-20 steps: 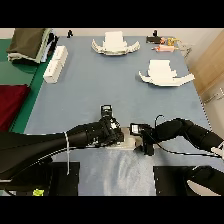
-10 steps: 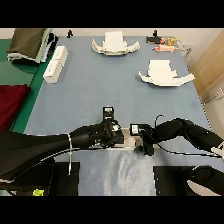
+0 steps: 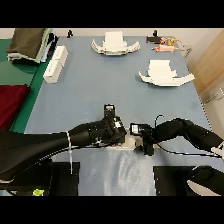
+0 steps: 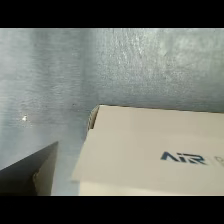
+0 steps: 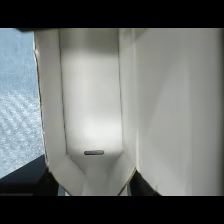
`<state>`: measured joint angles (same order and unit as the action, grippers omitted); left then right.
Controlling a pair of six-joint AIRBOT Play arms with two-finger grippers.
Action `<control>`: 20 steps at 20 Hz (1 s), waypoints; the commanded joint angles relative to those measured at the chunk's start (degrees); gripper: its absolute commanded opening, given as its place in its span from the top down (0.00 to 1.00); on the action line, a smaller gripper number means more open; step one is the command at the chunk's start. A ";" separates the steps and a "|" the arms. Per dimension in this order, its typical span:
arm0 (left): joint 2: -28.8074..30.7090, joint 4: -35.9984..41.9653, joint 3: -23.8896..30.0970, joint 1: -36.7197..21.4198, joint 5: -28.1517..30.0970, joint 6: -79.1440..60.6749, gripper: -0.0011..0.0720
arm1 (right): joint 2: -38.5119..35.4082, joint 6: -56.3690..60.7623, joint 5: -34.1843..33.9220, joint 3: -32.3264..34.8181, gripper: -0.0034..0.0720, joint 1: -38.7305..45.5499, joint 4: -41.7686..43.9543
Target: Fold the box.
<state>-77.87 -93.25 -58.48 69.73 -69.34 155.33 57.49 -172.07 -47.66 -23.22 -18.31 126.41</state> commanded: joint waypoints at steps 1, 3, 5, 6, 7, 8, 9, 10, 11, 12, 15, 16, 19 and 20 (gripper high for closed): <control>2.36 -0.42 -2.10 -1.18 -5.92 -1.62 0.11 | -0.04 -0.02 0.02 -0.02 0.29 0.00 0.00; 5.51 0.02 -2.97 -3.08 -7.67 -3.26 0.11 | -0.04 -0.02 0.02 -0.02 0.29 0.02 0.00; 9.46 1.20 -3.37 -5.07 -7.91 -5.42 0.11 | -0.04 -0.02 0.02 -0.02 0.29 0.02 0.00; 11.43 2.01 -3.34 -6.08 -8.68 -6.88 0.23 | -0.04 -0.02 0.02 -0.02 0.29 0.02 0.00; 12.94 2.43 -3.34 -7.04 -10.47 -9.35 0.71 | -0.04 -0.02 0.02 -0.02 0.29 0.00 0.00; 14.19 2.40 -3.34 -7.85 -12.94 -12.61 0.97 | -0.04 -0.02 0.02 -0.02 0.29 0.02 0.00; 14.95 2.40 -3.34 -8.57 -15.23 -16.00 0.97 | -0.04 -0.02 0.02 -0.02 0.29 0.02 0.00; 15.43 2.40 -3.32 -9.31 -17.53 -20.20 0.97 | -0.04 -0.02 0.02 -0.02 0.29 0.02 0.00; 15.78 2.40 -3.08 -9.94 -18.82 -24.20 0.97 | -0.04 -0.02 0.02 -0.02 0.29 0.02 0.00; 16.31 2.40 -2.25 -10.67 -18.67 -28.83 0.97 | -0.04 -0.02 0.02 -0.02 0.29 0.00 0.00; 19.80 4.68 3.96 -15.19 -14.53 -42.25 0.97 | -0.04 -0.02 0.02 -0.02 0.29 0.00 0.00; 21.66 7.93 7.10 -17.84 -12.50 -47.95 0.97 | -0.04 -0.02 0.02 -0.02 0.29 0.02 0.00; 28.81 21.14 18.21 -29.88 -7.52 -72.15 0.97 | -0.04 -0.02 0.02 -0.04 0.29 0.00 0.00; 30.99 26.53 21.09 -34.12 -6.40 -82.97 0.97 | -0.04 -0.02 0.02 -0.02 0.29 0.02 0.00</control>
<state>-52.40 -79.77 -45.47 45.04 -80.20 99.18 57.49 -172.09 -47.66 -23.22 -18.33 126.41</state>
